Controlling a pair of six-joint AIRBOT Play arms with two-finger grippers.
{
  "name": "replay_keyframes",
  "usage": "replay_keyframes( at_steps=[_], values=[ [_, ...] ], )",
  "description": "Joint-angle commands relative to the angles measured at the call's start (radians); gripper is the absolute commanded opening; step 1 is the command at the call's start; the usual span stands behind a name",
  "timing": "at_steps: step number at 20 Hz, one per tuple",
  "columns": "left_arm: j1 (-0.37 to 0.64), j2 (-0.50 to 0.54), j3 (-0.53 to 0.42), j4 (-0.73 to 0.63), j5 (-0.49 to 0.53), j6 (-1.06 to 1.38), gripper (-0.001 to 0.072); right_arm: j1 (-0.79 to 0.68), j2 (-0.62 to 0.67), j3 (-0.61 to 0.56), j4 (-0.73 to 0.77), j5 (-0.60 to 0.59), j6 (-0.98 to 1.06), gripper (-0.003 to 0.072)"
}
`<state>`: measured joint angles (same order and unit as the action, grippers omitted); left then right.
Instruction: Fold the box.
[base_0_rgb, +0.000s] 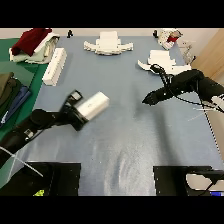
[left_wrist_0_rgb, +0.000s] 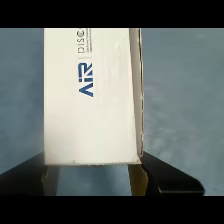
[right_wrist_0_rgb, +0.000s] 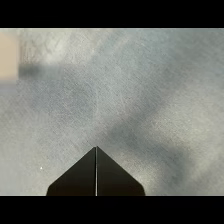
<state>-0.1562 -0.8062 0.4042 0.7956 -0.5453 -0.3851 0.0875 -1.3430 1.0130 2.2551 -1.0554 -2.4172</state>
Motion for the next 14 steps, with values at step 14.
replay_keyframes(
  at_steps=[14],
  values=[
    [0.653,-0.333,0.257,0.116,0.089,-0.169,0.0478,0.000,0.000,0.000,0.000,0.000,0.000,0.0003]
  ],
)
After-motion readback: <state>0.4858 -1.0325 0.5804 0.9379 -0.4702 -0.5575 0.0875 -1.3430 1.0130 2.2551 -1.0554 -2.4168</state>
